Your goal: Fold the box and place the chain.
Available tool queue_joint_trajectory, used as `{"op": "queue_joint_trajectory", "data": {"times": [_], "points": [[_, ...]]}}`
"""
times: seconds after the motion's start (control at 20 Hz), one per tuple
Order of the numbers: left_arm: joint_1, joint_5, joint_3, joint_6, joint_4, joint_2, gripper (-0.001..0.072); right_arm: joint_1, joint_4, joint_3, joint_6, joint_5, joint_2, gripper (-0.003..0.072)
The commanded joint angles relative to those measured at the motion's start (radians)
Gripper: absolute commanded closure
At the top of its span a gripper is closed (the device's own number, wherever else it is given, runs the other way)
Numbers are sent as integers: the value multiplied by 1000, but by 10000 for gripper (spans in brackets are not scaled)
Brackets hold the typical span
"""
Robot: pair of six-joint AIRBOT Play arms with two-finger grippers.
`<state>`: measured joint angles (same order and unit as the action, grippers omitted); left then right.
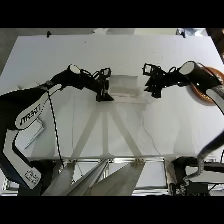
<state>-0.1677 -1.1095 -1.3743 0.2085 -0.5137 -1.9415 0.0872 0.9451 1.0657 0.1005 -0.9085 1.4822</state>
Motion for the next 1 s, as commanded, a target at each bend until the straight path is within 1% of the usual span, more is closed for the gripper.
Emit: {"op": "queue_joint_trajectory", "data": {"times": [0.0,0.2,0.35,0.5,0.6,0.7,0.75,0.95], "points": [[-1,7,0,0,7,0,491,-1,-56,0,197,-43,2,416],[-1,7,0,0,7,0,491,-10,-54,0,198,-109,26,409],[-1,7,0,0,7,0,491,-44,-55,0,197,-127,60,409],[-1,7,0,0,7,0,491,-84,-55,0,197,-116,79,414],[-1,7,0,0,7,0,491,-95,-55,0,196,-95,78,438],[-1,7,0,0,7,0,491,-95,-55,0,196,-61,78,521],[-1,7,0,0,7,0,491,-95,-55,0,196,-46,78,536],[-1,7,0,0,7,0,491,-95,-56,0,196,-18,78,537]]}}
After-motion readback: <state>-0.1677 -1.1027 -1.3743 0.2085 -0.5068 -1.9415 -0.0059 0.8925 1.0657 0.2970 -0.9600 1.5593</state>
